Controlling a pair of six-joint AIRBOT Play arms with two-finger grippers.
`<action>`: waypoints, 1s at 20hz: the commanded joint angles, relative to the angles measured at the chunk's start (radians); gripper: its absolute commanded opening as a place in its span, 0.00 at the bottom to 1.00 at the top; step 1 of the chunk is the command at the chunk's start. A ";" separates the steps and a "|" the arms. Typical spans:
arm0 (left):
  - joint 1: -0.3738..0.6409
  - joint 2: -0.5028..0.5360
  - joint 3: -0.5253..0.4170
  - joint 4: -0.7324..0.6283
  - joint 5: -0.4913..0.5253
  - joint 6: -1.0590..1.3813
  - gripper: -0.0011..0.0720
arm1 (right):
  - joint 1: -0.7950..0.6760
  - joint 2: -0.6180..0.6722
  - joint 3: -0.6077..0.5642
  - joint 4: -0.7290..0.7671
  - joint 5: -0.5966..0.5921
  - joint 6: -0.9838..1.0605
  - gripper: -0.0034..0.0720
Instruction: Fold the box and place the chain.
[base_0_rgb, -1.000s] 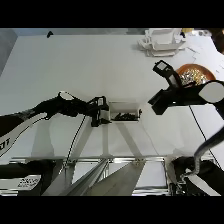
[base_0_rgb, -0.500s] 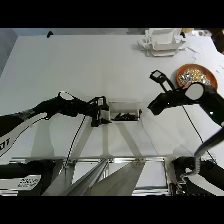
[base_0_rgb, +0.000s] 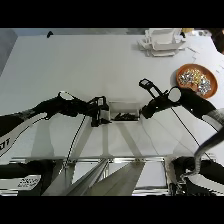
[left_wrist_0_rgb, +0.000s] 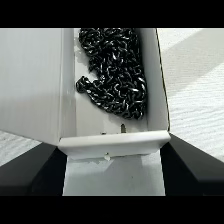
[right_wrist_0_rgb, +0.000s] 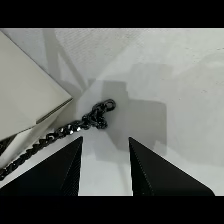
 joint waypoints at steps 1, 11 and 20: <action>0.000 0.000 0.000 0.000 0.000 0.000 0.21 | 0.018 -0.011 0.000 0.000 -0.034 0.006 0.43; 0.000 0.000 0.000 0.000 0.000 0.000 0.21 | 0.018 -0.063 0.000 0.024 -0.061 0.011 0.29; 0.000 0.000 0.000 0.000 0.000 0.000 0.21 | 0.021 -0.015 0.000 -0.039 -0.005 0.065 0.07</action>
